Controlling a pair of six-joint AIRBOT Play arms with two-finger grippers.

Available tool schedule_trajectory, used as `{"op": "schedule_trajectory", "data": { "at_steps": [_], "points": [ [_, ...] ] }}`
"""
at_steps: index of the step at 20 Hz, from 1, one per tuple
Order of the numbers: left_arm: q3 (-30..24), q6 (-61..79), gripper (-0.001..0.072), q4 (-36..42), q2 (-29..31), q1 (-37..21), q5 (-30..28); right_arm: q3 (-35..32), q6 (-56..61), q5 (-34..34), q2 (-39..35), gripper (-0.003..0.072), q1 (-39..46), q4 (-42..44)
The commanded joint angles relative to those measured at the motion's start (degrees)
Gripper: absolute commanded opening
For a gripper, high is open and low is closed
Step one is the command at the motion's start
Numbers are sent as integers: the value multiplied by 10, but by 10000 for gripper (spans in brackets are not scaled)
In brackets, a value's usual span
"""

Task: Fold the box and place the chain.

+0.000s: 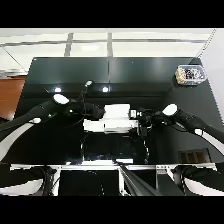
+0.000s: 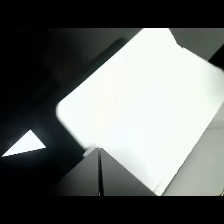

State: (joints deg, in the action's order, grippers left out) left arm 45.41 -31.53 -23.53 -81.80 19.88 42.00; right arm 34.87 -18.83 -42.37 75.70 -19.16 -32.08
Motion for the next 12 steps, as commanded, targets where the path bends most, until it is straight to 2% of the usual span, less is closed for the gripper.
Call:
{"op": "schedule_trajectory", "data": {
  "at_steps": [1, 3, 5, 7, 8, 9, 11, 12],
  "points": [
    [12, -5, 23, -19, 61, -55, 55, 0, 1, 1, 0, 128, 0, 1],
    [-2, -4, 24, -13, 111, -95, 116, 0, 1, 1, 0, 128, 0, 1],
    [-44, 24, 26, 13, 151, -136, 153, 0, 1, 1, 0, 128, 0, 1],
    [-89, 134, 29, 14, 155, -145, 191, 0, 1, 1, 0, 128, 0, 1],
    [-108, 212, 123, 2, 155, -135, 207, 0, 1, 1, 0, 128, 0, 1],
    [-120, 277, 291, -18, 155, -120, 216, 0, 1, 1, 0, 128, 0, 1],
    [-129, 419, 711, -83, 155, -82, 186, 0, 1, 1, 0, 128, 0, 1],
    [-129, 438, 708, -114, 155, -61, 143, 0, 1, 1, 0, 128, 0, 1]
  ]
}}
